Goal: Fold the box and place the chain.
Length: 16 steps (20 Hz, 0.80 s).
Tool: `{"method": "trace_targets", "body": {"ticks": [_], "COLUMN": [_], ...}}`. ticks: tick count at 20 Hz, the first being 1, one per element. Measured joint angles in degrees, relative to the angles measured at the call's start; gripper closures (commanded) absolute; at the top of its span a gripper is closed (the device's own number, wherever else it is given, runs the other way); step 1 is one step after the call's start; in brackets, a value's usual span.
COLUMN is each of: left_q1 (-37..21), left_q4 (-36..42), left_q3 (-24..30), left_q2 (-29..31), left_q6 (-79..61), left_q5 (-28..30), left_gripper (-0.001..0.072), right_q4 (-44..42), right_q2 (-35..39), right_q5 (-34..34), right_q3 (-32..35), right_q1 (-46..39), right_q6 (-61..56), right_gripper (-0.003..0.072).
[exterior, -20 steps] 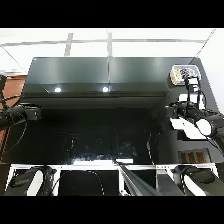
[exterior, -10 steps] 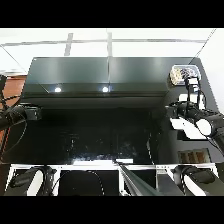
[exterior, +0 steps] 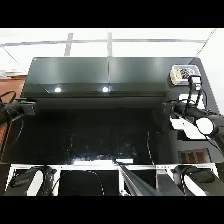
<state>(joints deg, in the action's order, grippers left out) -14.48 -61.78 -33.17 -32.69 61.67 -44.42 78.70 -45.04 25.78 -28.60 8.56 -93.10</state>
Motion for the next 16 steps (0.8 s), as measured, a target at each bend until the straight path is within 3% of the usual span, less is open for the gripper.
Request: {"method": "trace_targets", "body": {"ticks": [4, 5, 6, 9, 12, 16], "left_q1": [0.0, 0.0, 0.0, 0.0, 0.0, 0.0], "left_q4": [1.92, 3.13, 4.5, 9.29, 13.55, 15.96], "left_q3": [0.0, 0.0, 0.0, 0.0, 0.0, 0.0], "left_q2": [-0.04, -0.17, -0.42, -2.43, -6.32, -11.47], "left_q6": [0.22, 0.22, 0.39, 1.18, 2.54, 4.09], "left_q5": [7.1, 8.22, 9.03, 9.18, 4.92, -0.09], "left_gripper": [0.0667, 0.0424, -0.0011, 0.0007, 0.0007, 0.0007], "right_q4": [1.68, 3.58, 5.79, 10.78, 12.17, 5.66], "right_q2": [-2.64, -3.52, -4.81, -10.32, -18.49, -32.0], "right_q5": [-4.13, -3.72, -2.58, 1.38, 4.42, 15.65], "right_q3": [-0.66, -1.42, -2.82, -9.11, -18.45, -33.44], "right_q1": [-1.25, -2.89, -5.73, -19.23, -37.24, -57.57], "right_q6": [0.09, 0.09, 0.11, 0.13, 0.26, 7.48], "right_gripper": [-0.0034, -0.0034, -0.0034, -0.0034, -0.0034, -0.0034]}}
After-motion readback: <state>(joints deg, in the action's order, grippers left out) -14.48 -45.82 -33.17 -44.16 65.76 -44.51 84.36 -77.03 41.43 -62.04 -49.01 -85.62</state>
